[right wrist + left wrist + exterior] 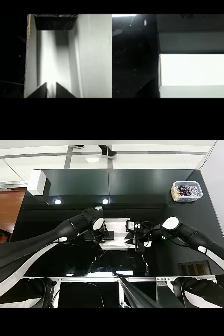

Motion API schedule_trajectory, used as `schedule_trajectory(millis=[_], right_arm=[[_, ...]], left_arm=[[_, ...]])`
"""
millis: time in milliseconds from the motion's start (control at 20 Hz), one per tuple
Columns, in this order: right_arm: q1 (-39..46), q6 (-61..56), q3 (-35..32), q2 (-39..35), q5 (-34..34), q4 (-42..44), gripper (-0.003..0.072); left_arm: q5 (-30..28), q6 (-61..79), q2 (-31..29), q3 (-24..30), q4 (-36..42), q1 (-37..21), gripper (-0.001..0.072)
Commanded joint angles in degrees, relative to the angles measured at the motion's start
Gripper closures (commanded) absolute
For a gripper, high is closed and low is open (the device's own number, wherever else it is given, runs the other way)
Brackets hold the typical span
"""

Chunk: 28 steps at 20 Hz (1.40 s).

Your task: Fold the box and place the chain.

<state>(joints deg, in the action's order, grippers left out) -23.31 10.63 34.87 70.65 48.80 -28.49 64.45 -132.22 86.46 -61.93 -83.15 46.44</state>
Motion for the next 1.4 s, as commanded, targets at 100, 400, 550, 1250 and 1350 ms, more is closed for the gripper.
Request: schedule_trajectory(millis=[100, 400, 550, 1250, 1350], right_arm=[[0.02, -3.93, 0.0, 0.17, 0.04, -0.39, 0.064], [5.35, -38.01, 2.99, -7.3, 7.91, -15.37, 0.067], [15.02, -55.98, 5.84, -13.79, 16.57, -21.9, 0.067], [30.45, -71.84, -6.84, 0.02, 13.38, -9.6, 0.067], [27.15, -65.66, -6.82, 1.44, 13.6, -4.61, 0.067]], left_arm=[[0.0, 0.0, -0.04, -0.02, -0.13, -0.02, 0.0686], [-1.18, 0.0, -0.04, -0.02, -0.15, -0.04, 0.0685], [-1.18, 0.0, -0.04, -0.02, -0.15, -0.04, 0.0685], [-1.33, 0.0, -0.04, -0.02, -0.13, -0.04, 0.0686], [-1.33, 0.0, -0.04, -0.02, -0.13, -0.04, 0.0685]])
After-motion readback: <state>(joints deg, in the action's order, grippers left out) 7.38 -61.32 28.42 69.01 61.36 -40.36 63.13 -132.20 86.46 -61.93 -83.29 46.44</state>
